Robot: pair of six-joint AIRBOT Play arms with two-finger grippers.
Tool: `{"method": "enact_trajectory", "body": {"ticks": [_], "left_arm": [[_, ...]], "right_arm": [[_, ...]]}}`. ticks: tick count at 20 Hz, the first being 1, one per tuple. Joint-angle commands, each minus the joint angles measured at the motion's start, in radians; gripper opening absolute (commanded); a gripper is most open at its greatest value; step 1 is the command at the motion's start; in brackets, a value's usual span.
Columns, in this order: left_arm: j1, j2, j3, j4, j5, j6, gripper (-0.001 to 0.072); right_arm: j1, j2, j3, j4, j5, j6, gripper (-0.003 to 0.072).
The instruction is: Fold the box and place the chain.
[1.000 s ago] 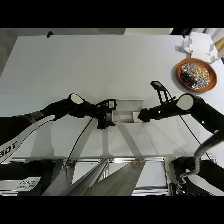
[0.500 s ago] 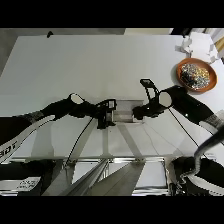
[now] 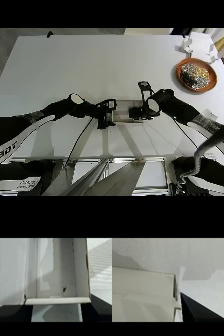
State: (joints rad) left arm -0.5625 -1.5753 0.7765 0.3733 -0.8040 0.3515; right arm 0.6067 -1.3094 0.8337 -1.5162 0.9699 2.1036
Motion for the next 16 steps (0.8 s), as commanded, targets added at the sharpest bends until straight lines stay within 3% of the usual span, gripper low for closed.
{"method": "enact_trajectory", "body": {"ticks": [1, 5, 8, 10, 12, 16], "left_arm": [[0.0, 0.001, 0.0, 0.0, -0.001, 0.0, 0.0209], [0.0, 0.001, 0.0, 0.0, -0.001, 0.0, 0.0209], [0.0, 0.001, 0.0, 0.0, -0.001, 0.0, 0.0209], [0.0, 0.001, 0.0, 0.0, -0.001, 0.0, 0.0209], [0.0, 0.001, 0.0, 0.0, -0.001, 0.0, 0.0209], [0.0, 0.001, 0.0, 0.0, 0.0, 0.0, 0.0209]], "right_arm": [[0.009, -0.022, 0.001, -0.005, -0.02, 0.022, 0.0365], [0.015, -0.051, 0.001, 0.001, -0.006, 0.055, 0.0315], [0.018, -0.055, 0.001, 0.001, 0.006, 0.055, 0.0166], [0.018, -0.055, 0.001, -0.006, 0.03, 0.055, 0.0142], [0.018, -0.055, 0.001, -0.007, 0.043, 0.055, 0.001], [0.018, -0.055, 0.001, -0.01, 0.052, 0.054, 0.0011]]}}
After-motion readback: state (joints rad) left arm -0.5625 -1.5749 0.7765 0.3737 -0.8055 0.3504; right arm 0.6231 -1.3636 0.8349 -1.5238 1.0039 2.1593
